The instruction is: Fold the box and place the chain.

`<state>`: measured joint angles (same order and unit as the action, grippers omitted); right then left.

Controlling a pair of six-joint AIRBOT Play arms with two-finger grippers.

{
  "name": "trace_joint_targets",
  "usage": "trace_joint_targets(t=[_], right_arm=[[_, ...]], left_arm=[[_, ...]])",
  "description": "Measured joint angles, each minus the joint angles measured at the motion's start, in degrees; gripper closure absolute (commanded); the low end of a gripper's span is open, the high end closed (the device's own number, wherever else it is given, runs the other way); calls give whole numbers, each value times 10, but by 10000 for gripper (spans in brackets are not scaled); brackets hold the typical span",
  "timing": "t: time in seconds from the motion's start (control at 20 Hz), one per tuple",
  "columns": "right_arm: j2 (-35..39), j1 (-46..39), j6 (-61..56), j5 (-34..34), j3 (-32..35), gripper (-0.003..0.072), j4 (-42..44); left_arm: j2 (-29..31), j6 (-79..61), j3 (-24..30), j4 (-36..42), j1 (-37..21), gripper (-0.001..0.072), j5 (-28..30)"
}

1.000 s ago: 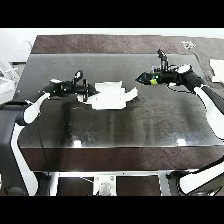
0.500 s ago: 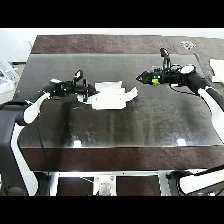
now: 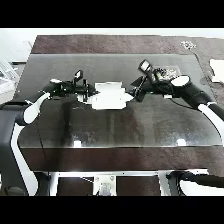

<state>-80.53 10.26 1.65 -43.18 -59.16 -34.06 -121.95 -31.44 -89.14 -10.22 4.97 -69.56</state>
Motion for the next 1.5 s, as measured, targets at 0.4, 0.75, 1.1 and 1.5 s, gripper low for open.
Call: trace_joint_targets(t=[0.4, 0.75, 1.1, 1.5], right_arm=[[-21, 48, 143, 11, 36, 57, -36], [-58, 71, 191, 23, 39, 52, -40], [-82, 77, 200, 89, 33, 52, -29], [-85, 63, 201, 104, 0, 51, -9]], left_arm=[[0, 0, 0, 0, 0, 689, 0], [0, -1, 0, 0, 0, 689, -1], [0, -1, 0, 1, 0, 689, -1], [0, -1, 0, 0, 0, 689, -1]])
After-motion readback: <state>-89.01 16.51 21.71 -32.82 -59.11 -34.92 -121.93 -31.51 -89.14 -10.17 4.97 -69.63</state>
